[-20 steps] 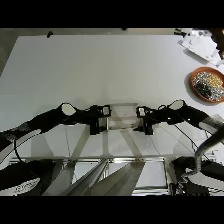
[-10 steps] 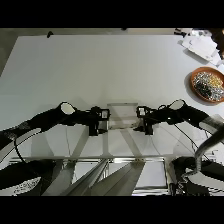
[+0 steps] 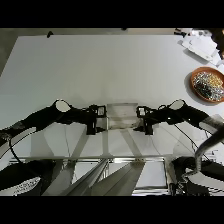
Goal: Fold the box and place the chain.
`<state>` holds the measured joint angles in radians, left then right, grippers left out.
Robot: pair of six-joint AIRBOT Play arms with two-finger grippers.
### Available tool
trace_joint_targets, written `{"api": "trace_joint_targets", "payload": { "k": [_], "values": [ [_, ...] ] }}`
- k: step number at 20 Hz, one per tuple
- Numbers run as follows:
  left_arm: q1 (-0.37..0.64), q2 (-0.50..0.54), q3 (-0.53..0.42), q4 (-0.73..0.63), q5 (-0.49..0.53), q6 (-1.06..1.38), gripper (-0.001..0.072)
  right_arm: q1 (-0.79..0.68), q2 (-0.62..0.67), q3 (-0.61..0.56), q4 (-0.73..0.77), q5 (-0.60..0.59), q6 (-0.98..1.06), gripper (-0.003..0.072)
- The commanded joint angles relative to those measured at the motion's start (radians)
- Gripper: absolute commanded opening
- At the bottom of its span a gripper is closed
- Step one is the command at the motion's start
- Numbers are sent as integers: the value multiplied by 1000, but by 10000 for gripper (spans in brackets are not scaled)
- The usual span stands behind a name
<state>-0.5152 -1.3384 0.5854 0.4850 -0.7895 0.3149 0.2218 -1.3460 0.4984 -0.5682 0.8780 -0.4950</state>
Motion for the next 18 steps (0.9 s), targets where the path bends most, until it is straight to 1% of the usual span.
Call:
{"api": "trace_joint_targets", "payload": {
  "k": [1, 6, 10, 12, 16, 17, 18],
  "values": [
    [-25, 0, 1, -9, -19, 4, 705, 0, 0, 0, 0, 1, 0, 406],
    [-52, -10, 1, -64, -9, 4, 704, 0, 0, 0, 0, 0, 0, 406],
    [-84, -68, 1, -134, 7, 46, 702, 0, 0, 0, 0, 0, -1, 406],
    [-87, -91, 1, -140, 12, 59, 701, 0, 0, 0, 0, 0, 0, 406],
    [-86, -93, 1, -183, 62, 60, 694, 0, 0, 0, 0, 0, 0, 406],
    [-87, -93, 1, -194, 65, 60, 668, 0, 0, 0, 0, 0, 0, 406],
    [-87, -93, 1, -201, 65, 59, 574, 0, 0, 0, 0, 0, 0, 406]
  ]
}}
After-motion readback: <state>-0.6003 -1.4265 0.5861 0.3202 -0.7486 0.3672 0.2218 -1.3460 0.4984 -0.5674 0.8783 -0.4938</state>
